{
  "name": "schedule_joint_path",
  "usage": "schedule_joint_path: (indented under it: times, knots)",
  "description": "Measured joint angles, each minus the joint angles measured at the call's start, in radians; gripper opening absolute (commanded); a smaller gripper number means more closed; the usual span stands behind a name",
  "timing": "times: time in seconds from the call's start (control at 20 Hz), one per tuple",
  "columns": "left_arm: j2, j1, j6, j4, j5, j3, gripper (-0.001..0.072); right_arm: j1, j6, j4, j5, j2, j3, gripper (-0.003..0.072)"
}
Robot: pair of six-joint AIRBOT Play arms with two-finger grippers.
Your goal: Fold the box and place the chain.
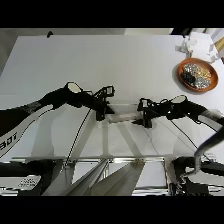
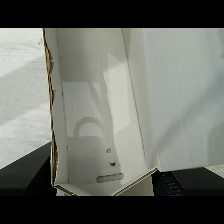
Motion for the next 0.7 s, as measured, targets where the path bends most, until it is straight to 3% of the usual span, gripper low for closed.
schedule_joint_path:
  times: [0.6, 0.7]
  knots:
    - [0.032, 0.0, 0.0, 0.002, -0.013, 0.0, 0.0015, 0.0, 0.0, 0.001, 0.002, 0.0, 0.0, 0.0414]
    - [0.034, 0.0, 0.0, 0.002, -0.019, 0.0, 0.0072, 0.0, 0.001, 0.001, 0.001, 0.0, 0.0, 0.0414]
